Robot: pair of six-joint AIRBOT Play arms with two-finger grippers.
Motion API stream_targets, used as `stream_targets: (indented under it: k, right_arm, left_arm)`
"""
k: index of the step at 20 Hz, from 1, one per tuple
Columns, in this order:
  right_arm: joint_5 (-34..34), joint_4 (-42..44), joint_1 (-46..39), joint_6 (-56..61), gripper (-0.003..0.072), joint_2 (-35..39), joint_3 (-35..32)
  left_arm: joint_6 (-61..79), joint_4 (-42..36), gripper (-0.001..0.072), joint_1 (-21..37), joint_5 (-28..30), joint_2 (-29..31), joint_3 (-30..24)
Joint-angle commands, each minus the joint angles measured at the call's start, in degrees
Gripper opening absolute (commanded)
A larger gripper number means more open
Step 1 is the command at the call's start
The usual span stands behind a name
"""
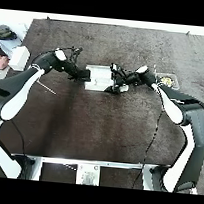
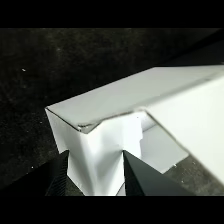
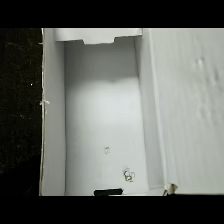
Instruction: Fold the box and place the chain.
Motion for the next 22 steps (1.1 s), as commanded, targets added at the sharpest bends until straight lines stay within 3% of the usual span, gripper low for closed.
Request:
stream_targets:
  k: [1,6,10,15,22]
  right_arm:
    - [0.04,0.04,0.04,0.00,0.0393,0.00,-0.02]
    - [0.02,0.02,0.04,0.00,0.0393,0.00,-0.02]
    - [0.04,0.02,0.04,0.00,0.0393,0.00,-0.02]
    - [0.02,0.02,0.04,0.00,0.0393,0.00,-0.02]
    - [0.02,0.04,0.04,0.00,0.0393,0.00,-0.02]
  left_arm:
    - [-8.41,9.05,0.0361,-2.16,1.42,-0.02,0.74]
    - [-14.67,11.87,0.0348,-2.27,0.85,-1.05,2.67]
    - [-18.34,17.57,0.0351,-3.43,-10.60,-7.19,14.27]
    - [-21.66,26.62,0.0344,-6.99,-18.21,-12.04,24.22]
    - [-26.82,34.47,0.0342,-9.60,-18.51,-13.62,24.96]
